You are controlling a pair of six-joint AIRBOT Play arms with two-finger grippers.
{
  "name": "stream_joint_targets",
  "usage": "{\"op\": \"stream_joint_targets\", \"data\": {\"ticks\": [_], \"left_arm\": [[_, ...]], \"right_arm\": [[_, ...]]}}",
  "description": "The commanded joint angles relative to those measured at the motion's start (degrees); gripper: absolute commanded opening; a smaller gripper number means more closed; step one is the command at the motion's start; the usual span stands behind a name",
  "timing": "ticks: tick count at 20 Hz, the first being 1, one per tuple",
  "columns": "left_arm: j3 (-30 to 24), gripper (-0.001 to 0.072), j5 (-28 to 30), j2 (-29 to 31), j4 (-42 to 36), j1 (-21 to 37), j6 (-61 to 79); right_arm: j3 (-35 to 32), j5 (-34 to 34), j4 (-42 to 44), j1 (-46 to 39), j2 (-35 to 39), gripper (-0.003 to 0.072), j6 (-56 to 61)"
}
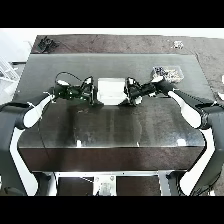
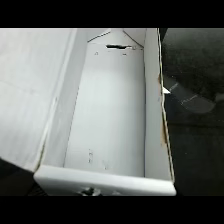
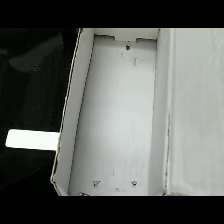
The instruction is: Fold the box and place the chain.
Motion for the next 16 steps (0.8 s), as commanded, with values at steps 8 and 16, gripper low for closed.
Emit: {"op": "stream_joint_targets", "data": {"ticks": [8,16], "left_arm": [[0.0,0.0301,0.6,0.0,0.2,0.0,-1.0],[0.0,0.0301,0.6,0.0,0.2,0.0,-0.9]], "right_arm": [[0.0,0.0,0.0,0.1,0.0,0.0579,0.0],[0.0,0.0,0.0,0.1,0.0,0.0579,0.0]]}}
